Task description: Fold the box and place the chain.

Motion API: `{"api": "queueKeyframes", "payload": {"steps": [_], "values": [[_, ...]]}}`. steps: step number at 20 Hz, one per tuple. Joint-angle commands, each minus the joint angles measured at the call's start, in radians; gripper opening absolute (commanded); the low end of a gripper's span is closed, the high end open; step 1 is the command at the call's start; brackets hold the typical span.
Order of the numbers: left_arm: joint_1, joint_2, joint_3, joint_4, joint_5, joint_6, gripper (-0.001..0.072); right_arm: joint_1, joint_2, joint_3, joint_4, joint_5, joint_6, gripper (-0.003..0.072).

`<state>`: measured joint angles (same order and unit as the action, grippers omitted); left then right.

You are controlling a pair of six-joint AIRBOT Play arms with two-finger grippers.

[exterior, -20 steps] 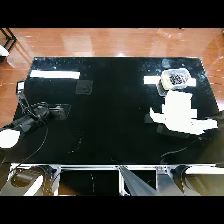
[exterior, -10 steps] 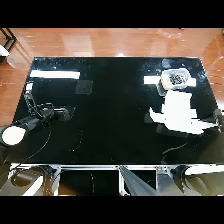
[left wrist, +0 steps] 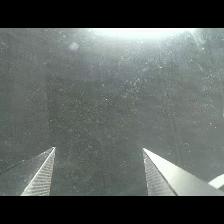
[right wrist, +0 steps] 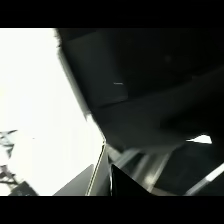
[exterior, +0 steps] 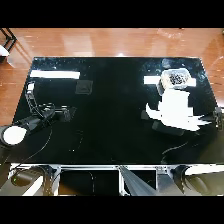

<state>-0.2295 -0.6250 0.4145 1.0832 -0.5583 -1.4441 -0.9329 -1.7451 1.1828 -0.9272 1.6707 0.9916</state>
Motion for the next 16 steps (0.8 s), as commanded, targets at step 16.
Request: {"api": "queueKeyframes", "payload": {"steps": [16], "values": [[0.0,-0.021,0.0,-0.109,-0.119,-0.003,0.0632,0.385,0.298,-0.263,0.264,-0.107,-0.01,0.0025]]}}
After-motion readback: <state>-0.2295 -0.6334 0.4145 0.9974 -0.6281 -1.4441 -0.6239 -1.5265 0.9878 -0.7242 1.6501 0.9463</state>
